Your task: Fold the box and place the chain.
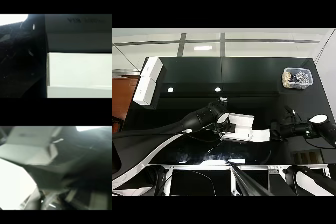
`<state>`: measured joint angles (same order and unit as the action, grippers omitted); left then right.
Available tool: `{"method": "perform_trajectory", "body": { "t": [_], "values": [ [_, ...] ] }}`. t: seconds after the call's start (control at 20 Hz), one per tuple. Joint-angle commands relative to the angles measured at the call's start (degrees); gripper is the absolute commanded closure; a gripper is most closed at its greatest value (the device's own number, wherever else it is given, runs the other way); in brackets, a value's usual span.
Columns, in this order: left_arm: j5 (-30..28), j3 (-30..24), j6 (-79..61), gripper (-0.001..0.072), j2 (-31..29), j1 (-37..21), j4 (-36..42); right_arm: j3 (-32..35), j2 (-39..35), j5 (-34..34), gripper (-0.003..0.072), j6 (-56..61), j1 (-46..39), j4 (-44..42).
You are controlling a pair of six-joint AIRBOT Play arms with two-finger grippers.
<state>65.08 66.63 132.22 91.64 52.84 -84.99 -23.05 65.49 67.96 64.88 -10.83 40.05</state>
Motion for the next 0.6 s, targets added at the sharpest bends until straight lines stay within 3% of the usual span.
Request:
{"method": "perform_trajectory", "body": {
  "t": [0.0,0.25,0.45,0.5,0.55],
  "values": [
    [0.00,0.00,0.00,0.0679,0.00,-0.07,0.42,-1.16,0.48,1.01,-0.0015,-8.26,2.93,-9.35],
    [0.09,0.00,-0.02,0.0679,0.00,-0.07,0.42,-3.39,0.46,3.89,-0.0021,-10.25,7.34,-11.04],
    [0.09,0.00,0.00,0.0679,0.00,-0.07,0.15,-4.98,0.39,-4.04,-0.0016,-5.09,15.06,-10.62],
    [0.09,0.00,-0.02,0.0679,0.00,-0.07,0.02,-5.20,0.33,-5.99,0.0088,-3.37,16.81,-9.84],
    [0.04,0.00,-0.02,0.0679,0.00,-0.07,-0.04,-5.40,0.33,-7.23,0.0089,-1.14,18.56,-8.44]
  ]
}}
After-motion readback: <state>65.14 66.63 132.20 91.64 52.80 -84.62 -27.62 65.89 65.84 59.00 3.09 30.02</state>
